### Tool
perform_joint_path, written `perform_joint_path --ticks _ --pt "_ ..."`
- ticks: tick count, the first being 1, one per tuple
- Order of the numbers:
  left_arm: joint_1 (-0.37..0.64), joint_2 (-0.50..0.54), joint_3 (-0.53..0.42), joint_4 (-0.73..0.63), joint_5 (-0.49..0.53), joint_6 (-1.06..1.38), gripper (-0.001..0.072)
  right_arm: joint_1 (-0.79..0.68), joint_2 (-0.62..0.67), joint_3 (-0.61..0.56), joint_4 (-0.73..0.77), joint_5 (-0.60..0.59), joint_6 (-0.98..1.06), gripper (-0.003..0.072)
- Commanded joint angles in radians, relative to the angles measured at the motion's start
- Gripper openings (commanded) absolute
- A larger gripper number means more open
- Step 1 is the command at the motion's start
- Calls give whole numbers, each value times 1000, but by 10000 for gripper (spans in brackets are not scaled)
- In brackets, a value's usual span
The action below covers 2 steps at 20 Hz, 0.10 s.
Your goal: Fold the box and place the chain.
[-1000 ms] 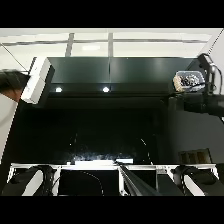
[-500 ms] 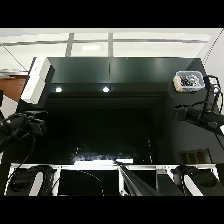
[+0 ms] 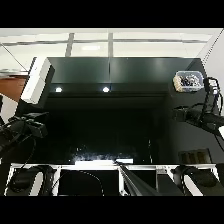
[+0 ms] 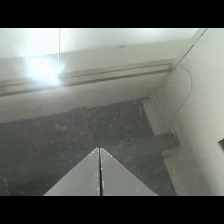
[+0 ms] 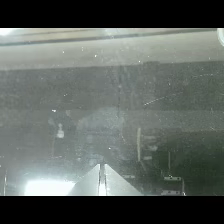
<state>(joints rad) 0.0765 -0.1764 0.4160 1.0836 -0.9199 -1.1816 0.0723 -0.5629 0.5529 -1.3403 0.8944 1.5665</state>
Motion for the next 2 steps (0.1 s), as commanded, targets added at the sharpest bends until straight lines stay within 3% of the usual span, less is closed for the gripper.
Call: perform_joint_path --ticks 1,2 --pt "0 2 -1 0 0 0 27 0 1 -1 -3 0 1 38" --pt "0 2 -1 0 0 -1 28 0 1 -1 -3 0 1 38"
